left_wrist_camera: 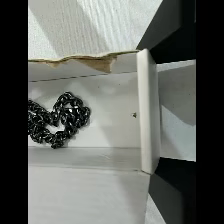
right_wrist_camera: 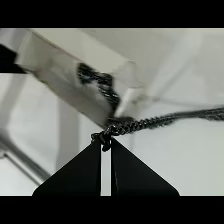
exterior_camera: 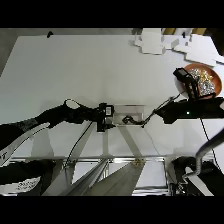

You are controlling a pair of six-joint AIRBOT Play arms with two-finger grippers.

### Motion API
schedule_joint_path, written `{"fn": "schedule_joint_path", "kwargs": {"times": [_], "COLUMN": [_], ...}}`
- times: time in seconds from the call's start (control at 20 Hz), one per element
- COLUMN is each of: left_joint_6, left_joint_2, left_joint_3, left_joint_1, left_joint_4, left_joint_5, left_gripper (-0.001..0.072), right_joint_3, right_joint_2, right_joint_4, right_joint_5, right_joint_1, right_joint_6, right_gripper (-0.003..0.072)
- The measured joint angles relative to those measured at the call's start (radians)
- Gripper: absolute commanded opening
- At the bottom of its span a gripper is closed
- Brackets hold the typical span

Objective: Fold the box and place the chain.

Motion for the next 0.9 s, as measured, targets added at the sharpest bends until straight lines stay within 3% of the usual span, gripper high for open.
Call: {"fn": "schedule_joint_path", "kwargs": {"times": [0.45,0.9], "left_joint_6": [0.000,0.000], "left_joint_2": [0.000,0.000], "left_joint_3": [0.000,0.000], "left_joint_1": [0.000,0.000], "left_joint_4": [0.000,0.000], "left_joint_5": [0.000,0.000], "left_gripper": [0.0212,0.0212], "right_joint_3": [0.000,0.002], "right_joint_2": [0.040,0.042], "right_joint_4": [0.343,0.417], "right_joint_5": [0.016,-0.171], "right_joint_1": [0.013,0.219], "right_joint_6": [-0.156,-0.249], "right_gripper": [0.0015,0.0015]}}
